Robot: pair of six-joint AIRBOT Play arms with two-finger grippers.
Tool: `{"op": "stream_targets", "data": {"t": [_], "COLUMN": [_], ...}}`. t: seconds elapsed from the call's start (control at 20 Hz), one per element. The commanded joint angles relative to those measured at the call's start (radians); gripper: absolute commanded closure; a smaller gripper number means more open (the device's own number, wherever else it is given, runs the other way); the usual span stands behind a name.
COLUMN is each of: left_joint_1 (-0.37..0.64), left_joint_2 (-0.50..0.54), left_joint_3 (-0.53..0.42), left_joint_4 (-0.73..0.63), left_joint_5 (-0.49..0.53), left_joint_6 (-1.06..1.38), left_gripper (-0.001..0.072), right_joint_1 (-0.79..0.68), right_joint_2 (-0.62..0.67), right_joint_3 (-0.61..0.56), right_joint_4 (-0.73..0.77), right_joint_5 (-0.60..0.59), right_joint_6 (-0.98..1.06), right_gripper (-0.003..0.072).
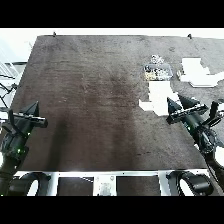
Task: Fold the box and place the chain.
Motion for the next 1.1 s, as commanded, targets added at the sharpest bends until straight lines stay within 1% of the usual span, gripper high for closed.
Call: {"op": "stream_targets", "data": {"t": [0.0,0.2,0.25,0.3,0.4,0.5,0.55,0.65,0.8,0.9,1.0,1.05], "left_joint_1": [0.000,0.000,0.000,0.000,0.000,0.000,0.000,0.000,0.000,0.000,0.000,0.000], "left_joint_2": [0.000,0.000,0.000,0.000,0.000,0.000,0.000,0.000,0.000,0.000,0.000,0.000], "left_joint_3": [0.000,0.000,0.000,0.000,0.000,0.000,0.000,0.000,0.000,0.000,0.000,0.000], "left_joint_4": [0.000,0.000,0.000,0.000,0.000,0.000,0.000,0.000,0.000,0.000,0.000,0.000], "left_joint_5": [0.001,0.000,0.001,0.001,0.002,0.000,0.001,0.001,0.001,0.001,0.001,0.001], "left_joint_6": [0.000,0.000,0.000,0.000,0.000,0.000,0.000,0.000,0.000,0.000,0.000,0.000], "left_gripper": [0.0688,0.0688,0.0689,0.0688,0.0688,0.0688,0.0688,0.0688,0.0688,0.0689,0.0688,0.0688], "right_joint_1": [0.001,0.000,-0.007,-0.024,-0.095,-0.212,-0.273,-0.407,-0.630,-0.753,-0.834,-0.852], "right_joint_2": [0.001,0.001,0.000,-0.001,-0.018,-0.079,-0.122,-0.244,-0.500,-0.668,-0.830,-0.906], "right_joint_3": [0.001,0.002,0.002,0.006,0.023,0.062,0.091,0.178,0.362,0.522,0.703,0.792], "right_joint_4": [0.000,0.001,0.001,0.001,0.004,0.003,0.003,0.003,-0.017,-0.132,-0.269,-0.335], "right_joint_5": [0.000,0.011,-0.001,-0.002,-0.017,-0.006,0.024,0.164,0.474,0.673,0.837,0.896], "right_joint_6": [0.001,0.011,0.012,0.013,0.050,0.114,0.118,0.137,0.179,0.268,0.352,0.388], "right_gripper": [0.0234,0.0229,0.0179,0.0174,0.0175,0.0175,0.0174,0.0175,0.0175,0.0173,0.0172,0.0171]}}
